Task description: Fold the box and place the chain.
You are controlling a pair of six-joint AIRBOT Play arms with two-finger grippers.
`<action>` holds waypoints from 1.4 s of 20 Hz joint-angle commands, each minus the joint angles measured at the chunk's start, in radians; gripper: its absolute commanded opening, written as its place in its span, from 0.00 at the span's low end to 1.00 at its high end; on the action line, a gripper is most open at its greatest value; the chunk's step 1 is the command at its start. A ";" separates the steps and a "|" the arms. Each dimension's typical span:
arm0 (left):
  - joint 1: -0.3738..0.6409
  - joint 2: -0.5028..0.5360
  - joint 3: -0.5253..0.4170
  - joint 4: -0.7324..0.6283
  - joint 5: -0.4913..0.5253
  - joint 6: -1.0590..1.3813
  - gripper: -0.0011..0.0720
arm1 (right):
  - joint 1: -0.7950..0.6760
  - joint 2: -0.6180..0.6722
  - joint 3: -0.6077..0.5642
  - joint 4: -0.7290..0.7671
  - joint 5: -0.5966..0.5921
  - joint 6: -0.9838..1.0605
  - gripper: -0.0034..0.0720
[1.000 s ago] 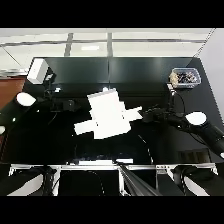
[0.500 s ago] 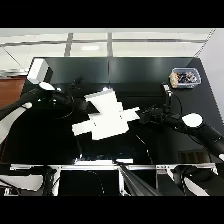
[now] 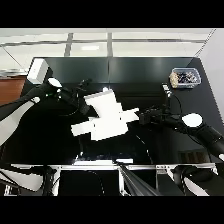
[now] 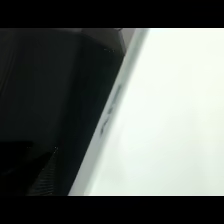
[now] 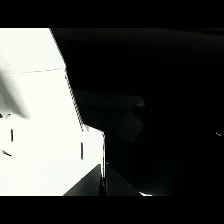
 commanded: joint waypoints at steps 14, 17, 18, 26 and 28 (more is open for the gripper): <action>0.031 -0.058 0.031 0.034 -0.082 0.045 0.31 | 0.001 0.000 0.000 0.000 0.016 0.003 0.07; 0.030 -0.059 0.041 0.039 -0.079 0.046 0.21 | 0.001 0.000 0.000 0.000 0.019 0.003 0.07; 0.030 -0.060 0.045 0.037 -0.077 0.047 0.18 | 0.001 0.000 0.000 0.000 0.019 0.003 0.07; 0.030 -0.061 0.045 0.032 -0.097 0.057 0.05 | -0.036 0.001 0.011 -0.112 0.015 0.003 0.83; 0.029 -0.059 0.045 0.038 -0.117 0.051 0.05 | -0.080 0.005 0.039 -0.203 0.027 0.003 0.83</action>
